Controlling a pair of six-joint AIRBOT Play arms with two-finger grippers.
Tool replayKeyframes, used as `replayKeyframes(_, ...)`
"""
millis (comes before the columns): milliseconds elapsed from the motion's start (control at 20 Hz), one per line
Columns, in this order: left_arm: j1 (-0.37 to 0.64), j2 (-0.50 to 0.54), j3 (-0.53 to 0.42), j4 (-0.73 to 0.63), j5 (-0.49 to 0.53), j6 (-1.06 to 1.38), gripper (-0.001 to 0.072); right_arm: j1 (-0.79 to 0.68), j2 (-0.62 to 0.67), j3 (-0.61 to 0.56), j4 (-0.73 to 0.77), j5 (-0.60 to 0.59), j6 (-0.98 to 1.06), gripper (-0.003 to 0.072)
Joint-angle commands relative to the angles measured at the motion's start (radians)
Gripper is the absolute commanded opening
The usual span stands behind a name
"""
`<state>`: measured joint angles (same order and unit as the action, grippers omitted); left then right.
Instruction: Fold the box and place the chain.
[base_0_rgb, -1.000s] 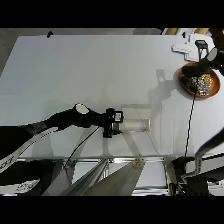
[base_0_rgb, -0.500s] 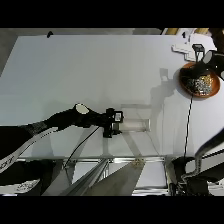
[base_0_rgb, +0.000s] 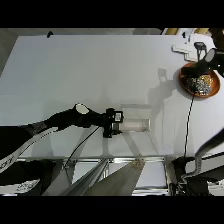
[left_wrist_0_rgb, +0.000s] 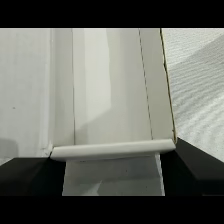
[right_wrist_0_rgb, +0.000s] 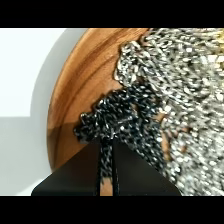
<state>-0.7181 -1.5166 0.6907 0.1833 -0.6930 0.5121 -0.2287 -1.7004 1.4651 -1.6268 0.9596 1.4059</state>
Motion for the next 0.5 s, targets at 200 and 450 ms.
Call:
replayKeyframes(200,0.0,-0.001,0.0,0.0,0.0,0.0,0.0274,0.0,0.332,0.0,0.089,0.256,-0.111,0.0017)
replayKeyframes(450,0.0,-0.001,0.0,0.0,0.0,0.0,0.0274,0.001,0.591,0.0,0.303,0.437,-0.15,0.0017)
